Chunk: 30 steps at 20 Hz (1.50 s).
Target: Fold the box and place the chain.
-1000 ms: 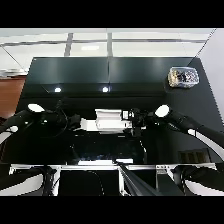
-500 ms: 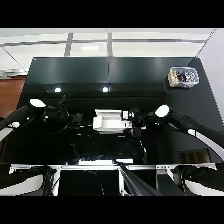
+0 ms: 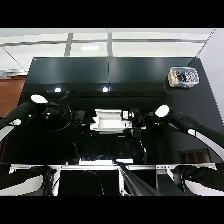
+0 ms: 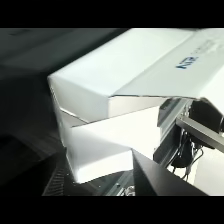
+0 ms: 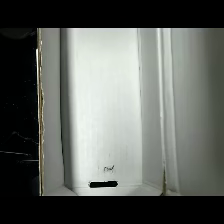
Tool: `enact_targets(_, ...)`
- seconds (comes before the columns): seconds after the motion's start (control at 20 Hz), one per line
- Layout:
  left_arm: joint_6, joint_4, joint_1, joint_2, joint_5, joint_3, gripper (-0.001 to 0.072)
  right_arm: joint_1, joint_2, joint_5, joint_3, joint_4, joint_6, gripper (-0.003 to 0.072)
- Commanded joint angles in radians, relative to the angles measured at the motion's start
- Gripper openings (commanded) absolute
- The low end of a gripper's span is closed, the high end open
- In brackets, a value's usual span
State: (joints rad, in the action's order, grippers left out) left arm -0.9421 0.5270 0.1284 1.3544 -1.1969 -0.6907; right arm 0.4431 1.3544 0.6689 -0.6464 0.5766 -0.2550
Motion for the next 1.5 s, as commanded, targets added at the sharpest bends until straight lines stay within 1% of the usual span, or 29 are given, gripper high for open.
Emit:
enact_targets(0.0, -0.008, -0.009, 0.031, 0.001, 0.010, -0.003, 0.0466, 0.000, 0.000, 0.000, 0.000, 0.000, 0.000, 0.0198)
enact_targets(0.15, -0.037, -0.009, 0.047, 0.000, 0.014, -0.013, 0.0465, 0.000, 0.000, 0.000, 0.000, 0.000, 0.000, 0.0198)
enact_targets(0.3, -0.095, 0.018, 0.088, 0.000, 0.035, -0.053, 0.0465, 0.000, 0.000, 0.000, 0.000, 0.000, 0.000, 0.0198)
enact_targets(0.45, -0.261, 0.156, 0.151, 0.000, 0.080, -0.106, 0.0465, 0.000, 0.000, 0.000, 0.000, 0.000, 0.000, 0.0198)
enact_targets(0.65, -0.408, 0.269, 0.238, 0.000, 0.138, -0.161, 0.0464, 0.000, 0.000, 0.000, 0.000, 0.000, 0.000, 0.0198)
enact_targets(0.95, -0.612, 0.490, 0.321, 0.000, 0.162, -0.227, 0.0464, 0.000, 0.000, 0.000, 0.000, 0.000, 0.000, 0.0198)
enact_targets(1.1, -0.635, 0.499, 0.345, 0.000, 0.181, -0.238, 0.0464, 0.000, 0.000, 0.000, 0.000, 0.000, 0.000, 0.0198)
enact_targets(1.15, -0.637, 0.499, 0.350, 0.000, 0.187, -0.240, 0.0444, 0.000, 0.000, 0.000, 0.000, 0.000, 0.000, 0.0199)
enact_targets(1.2, -0.638, 0.499, 0.353, 0.000, 0.194, -0.241, 0.0408, 0.000, 0.000, 0.000, 0.000, 0.000, 0.000, 0.0198)
enact_targets(1.45, -0.708, 0.547, 0.360, 0.000, 0.190, -0.244, 0.0408, 0.000, 0.000, 0.000, 0.000, 0.000, 0.000, 0.0199)
